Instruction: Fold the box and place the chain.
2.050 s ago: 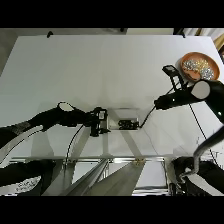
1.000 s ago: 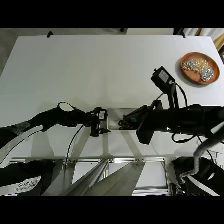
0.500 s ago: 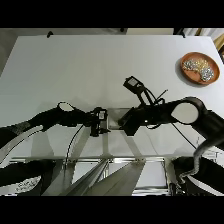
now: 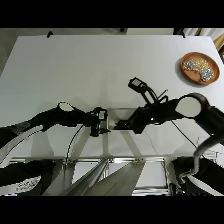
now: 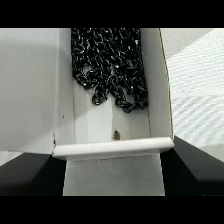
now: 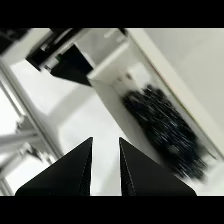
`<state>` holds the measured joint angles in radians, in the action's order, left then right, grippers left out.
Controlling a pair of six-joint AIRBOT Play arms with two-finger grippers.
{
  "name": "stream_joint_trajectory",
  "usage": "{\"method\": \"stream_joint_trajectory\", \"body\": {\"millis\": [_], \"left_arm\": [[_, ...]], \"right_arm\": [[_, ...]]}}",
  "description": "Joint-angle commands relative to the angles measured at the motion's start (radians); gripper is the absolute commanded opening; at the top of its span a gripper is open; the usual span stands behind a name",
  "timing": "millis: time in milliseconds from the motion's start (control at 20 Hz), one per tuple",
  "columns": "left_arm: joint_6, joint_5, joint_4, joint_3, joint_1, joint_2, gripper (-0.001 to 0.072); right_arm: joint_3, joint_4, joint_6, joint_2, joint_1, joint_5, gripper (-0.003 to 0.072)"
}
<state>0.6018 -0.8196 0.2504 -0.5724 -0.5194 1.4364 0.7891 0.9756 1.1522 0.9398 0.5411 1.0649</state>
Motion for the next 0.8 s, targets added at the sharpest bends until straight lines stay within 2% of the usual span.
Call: {"method": "stream_joint_trajectory", "body": {"millis": [0, 100, 150, 200, 300, 350, 550, 650, 750], "left_arm": [[0.000, 0.000, 0.000, 0.000, 0.000, 0.000, 0.0212], [0.000, 0.000, 0.000, 0.000, 0.000, -0.001, 0.0212], [0.000, 0.000, 0.000, 0.000, 0.000, -0.001, 0.0212], [0.000, 0.000, 0.000, 0.000, 0.000, -0.001, 0.0212], [0.000, 0.000, 0.000, 0.000, 0.000, 0.000, 0.0212], [0.000, 0.000, 0.000, 0.000, 0.000, -0.001, 0.0212], [0.000, 0.000, 0.000, 0.000, 0.000, -0.001, 0.0212], [0.000, 0.000, 0.000, 0.000, 0.000, -0.001, 0.0212], [0.000, 0.000, 0.000, 0.000, 0.000, -0.001, 0.0212]], "right_arm": [[0.000, 0.038, -0.097, -0.067, -0.150, 0.183, 0.0189], [-0.006, 0.087, -0.167, -0.067, -0.251, 0.248, 0.0179], [-0.016, 0.126, -0.167, -0.066, -0.301, 0.228, 0.0178], [-0.029, 0.164, -0.130, -0.065, -0.342, 0.174, 0.0169], [-0.042, 0.262, 0.070, -0.045, -0.403, 0.032, 0.0186], [-0.042, 0.312, 0.130, -0.026, -0.414, -0.014, 0.0247], [-0.041, 0.402, 0.192, 0.096, -0.367, -0.101, 0.0264], [-0.040, 0.443, 0.241, 0.175, -0.330, -0.126, 0.0300], [-0.034, 0.441, 0.258, 0.225, -0.304, -0.156, 0.0302]]}}
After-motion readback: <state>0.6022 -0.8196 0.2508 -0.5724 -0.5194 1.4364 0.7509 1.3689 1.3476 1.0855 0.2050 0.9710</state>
